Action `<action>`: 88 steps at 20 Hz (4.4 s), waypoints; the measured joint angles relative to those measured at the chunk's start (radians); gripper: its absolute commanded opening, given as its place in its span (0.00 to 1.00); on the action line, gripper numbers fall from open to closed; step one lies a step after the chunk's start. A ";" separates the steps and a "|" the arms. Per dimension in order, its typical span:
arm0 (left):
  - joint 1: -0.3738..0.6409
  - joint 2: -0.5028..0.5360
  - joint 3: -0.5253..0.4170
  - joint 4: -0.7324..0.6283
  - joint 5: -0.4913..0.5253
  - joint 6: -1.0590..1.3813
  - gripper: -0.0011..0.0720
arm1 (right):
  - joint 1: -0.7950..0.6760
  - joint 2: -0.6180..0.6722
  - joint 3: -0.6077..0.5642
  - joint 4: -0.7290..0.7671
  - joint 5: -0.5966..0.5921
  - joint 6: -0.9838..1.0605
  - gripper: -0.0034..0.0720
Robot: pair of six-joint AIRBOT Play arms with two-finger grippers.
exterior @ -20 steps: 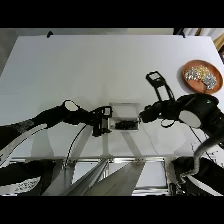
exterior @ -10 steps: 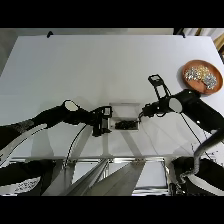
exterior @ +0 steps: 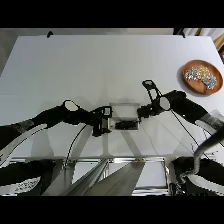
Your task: Fold the box and place the chain.
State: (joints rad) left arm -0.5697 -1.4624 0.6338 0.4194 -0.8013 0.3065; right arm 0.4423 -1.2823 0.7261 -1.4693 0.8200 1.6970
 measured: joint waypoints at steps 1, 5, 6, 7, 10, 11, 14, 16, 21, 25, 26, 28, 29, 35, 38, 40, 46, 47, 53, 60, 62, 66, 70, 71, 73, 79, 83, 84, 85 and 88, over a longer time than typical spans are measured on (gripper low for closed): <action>0.000 0.000 0.000 0.000 0.000 0.000 0.36 | 0.000 -0.002 0.000 0.002 -0.001 0.000 0.25; 0.000 0.000 0.000 0.000 0.000 0.000 0.36 | 0.000 -0.006 0.000 0.006 -0.004 0.000 0.21; 0.000 0.000 0.000 0.000 0.000 0.000 0.36 | 0.000 -0.007 0.000 0.007 -0.004 -0.001 0.13; 0.000 0.000 0.000 0.000 0.000 0.000 0.36 | 0.000 -0.007 0.000 0.007 -0.005 -0.001 0.11; 0.000 0.000 0.000 0.000 0.000 0.000 0.36 | 0.000 -0.007 -0.001 0.007 -0.011 -0.004 0.07; 0.000 0.000 0.000 0.000 0.000 0.000 0.36 | 0.000 -0.007 -0.001 0.008 -0.012 -0.012 0.07; 0.000 0.000 0.000 0.000 0.000 0.000 0.36 | 0.000 0.027 -0.001 0.008 -0.005 -0.039 0.07; 0.000 0.000 0.000 0.000 0.000 0.000 0.36 | 0.000 0.082 0.000 0.008 -0.002 -0.046 0.07; 0.000 0.000 0.000 0.000 0.000 0.000 0.36 | 0.009 0.311 0.000 0.019 0.033 -0.061 0.07; 0.000 0.000 0.000 0.000 0.000 0.000 0.36 | 0.082 0.509 0.006 0.041 0.047 -0.078 0.07; 0.000 0.000 0.000 0.000 0.000 0.000 0.36 | 0.106 0.555 0.008 0.044 0.049 -0.080 0.07; 0.000 0.000 0.000 0.000 0.000 0.000 0.36 | 0.153 0.634 0.015 0.048 0.050 -0.082 0.07; 0.000 0.000 0.000 0.000 0.000 0.000 0.36 | 0.175 0.668 0.018 0.048 0.050 -0.082 0.07; 0.000 0.000 0.000 0.000 0.000 0.000 0.36 | 0.301 0.777 0.027 0.085 -0.037 -0.082 0.07; 0.000 0.000 0.000 0.000 0.000 0.000 0.36 | 0.351 0.772 0.028 0.116 -0.102 -0.079 0.07; 0.000 0.000 0.000 0.000 0.000 0.000 0.36 | 0.370 0.743 0.028 0.126 -0.119 -0.075 0.07; 0.000 0.000 0.000 0.000 0.000 0.000 0.36 | 0.388 0.546 0.028 0.137 -0.083 -0.072 0.07; 0.000 0.000 0.000 0.000 0.000 0.000 0.36 | 0.389 0.505 0.028 0.137 -0.071 -0.072 0.07; 0.000 0.000 0.000 0.000 0.000 0.000 0.36 | 0.391 0.339 0.028 0.131 -0.012 -0.009 0.07; 0.000 0.000 0.000 0.000 0.000 0.000 0.36 | 0.391 0.288 0.027 -0.037 0.090 0.275 0.15; 0.000 0.000 0.000 0.000 0.000 0.000 0.36 | 0.391 0.285 0.027 -0.059 0.101 0.306 0.21; 0.000 0.000 0.000 0.000 0.000 0.000 0.36 | 0.391 0.282 0.027 -0.096 0.110 0.349 0.31; 0.000 0.000 0.000 0.000 0.000 0.000 0.36 | 0.385 0.289 0.035 -0.134 0.128 0.365 0.07; 0.000 0.000 0.000 0.000 0.000 0.000 0.36 | 0.370 0.293 0.046 -0.142 0.146 0.363 0.06; 0.000 0.000 0.000 0.000 0.000 0.000 0.36 | 0.299 0.300 0.088 -0.144 0.216 0.294 0.06; 0.000 0.000 0.000 0.000 0.000 0.000 0.36 | -0.081 0.303 0.199 0.011 0.354 -0.082 0.06; 0.000 0.000 0.000 0.000 0.000 0.000 0.36 | -0.236 0.268 0.216 0.147 0.319 -0.340 0.06; 0.000 0.000 0.000 0.000 0.000 0.000 0.36 | -0.253 0.251 0.218 0.164 0.313 -0.382 0.06; 0.000 0.000 0.000 0.000 0.000 0.000 0.36 | -0.265 0.230 0.219 0.178 0.303 -0.415 0.06; 0.000 0.000 0.000 0.000 0.000 0.000 0.36 | -0.286 0.142 0.221 0.235 0.266 -0.475 0.06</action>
State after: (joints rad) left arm -0.5697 -1.4624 0.6338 0.4191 -0.8013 0.3065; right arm 0.1562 -1.1400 0.9474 -1.2343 1.0855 1.2221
